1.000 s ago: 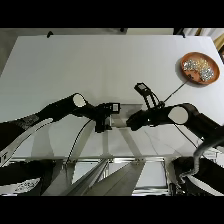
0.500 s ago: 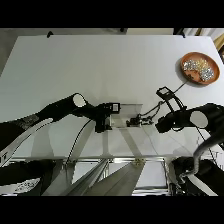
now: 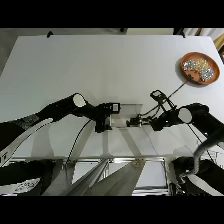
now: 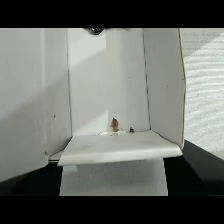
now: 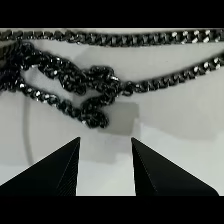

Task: Fold the box and place the chain.

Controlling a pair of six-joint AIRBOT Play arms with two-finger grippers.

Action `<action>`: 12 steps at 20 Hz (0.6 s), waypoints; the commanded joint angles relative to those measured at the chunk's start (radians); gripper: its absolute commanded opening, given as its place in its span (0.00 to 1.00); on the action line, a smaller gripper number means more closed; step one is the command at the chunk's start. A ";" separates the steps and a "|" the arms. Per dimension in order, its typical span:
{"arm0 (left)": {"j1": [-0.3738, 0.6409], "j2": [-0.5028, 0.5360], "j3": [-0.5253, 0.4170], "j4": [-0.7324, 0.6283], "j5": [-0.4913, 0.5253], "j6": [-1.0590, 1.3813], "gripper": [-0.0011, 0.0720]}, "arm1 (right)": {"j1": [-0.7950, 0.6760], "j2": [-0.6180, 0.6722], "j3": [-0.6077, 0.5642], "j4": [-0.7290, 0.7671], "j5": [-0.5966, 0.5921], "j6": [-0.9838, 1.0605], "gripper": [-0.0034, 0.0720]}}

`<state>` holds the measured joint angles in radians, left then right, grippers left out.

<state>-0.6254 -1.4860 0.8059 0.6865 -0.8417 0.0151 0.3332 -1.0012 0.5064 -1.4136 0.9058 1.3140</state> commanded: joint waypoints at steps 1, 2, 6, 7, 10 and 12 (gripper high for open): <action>0.000 0.000 0.000 0.000 0.000 0.000 0.03 | -0.001 -0.057 -0.002 0.012 -0.031 -0.014 0.48; 0.000 0.000 0.001 0.000 0.000 0.000 0.03 | -0.001 -0.067 -0.002 0.012 -0.037 -0.014 0.48; 0.000 0.000 0.001 0.000 0.000 0.000 0.03 | -0.001 -0.075 -0.002 0.061 -0.062 -0.040 0.47; 0.000 0.000 0.001 0.000 0.000 0.000 0.03 | -0.001 -0.077 -0.002 0.060 -0.063 -0.040 0.45; 0.000 0.000 0.001 0.000 0.000 0.000 0.03 | -0.001 -0.078 -0.002 0.061 -0.084 -0.040 0.38; 0.000 0.000 0.001 0.000 0.000 0.000 0.03 | -0.001 -0.078 -0.002 0.060 -0.075 -0.040 0.25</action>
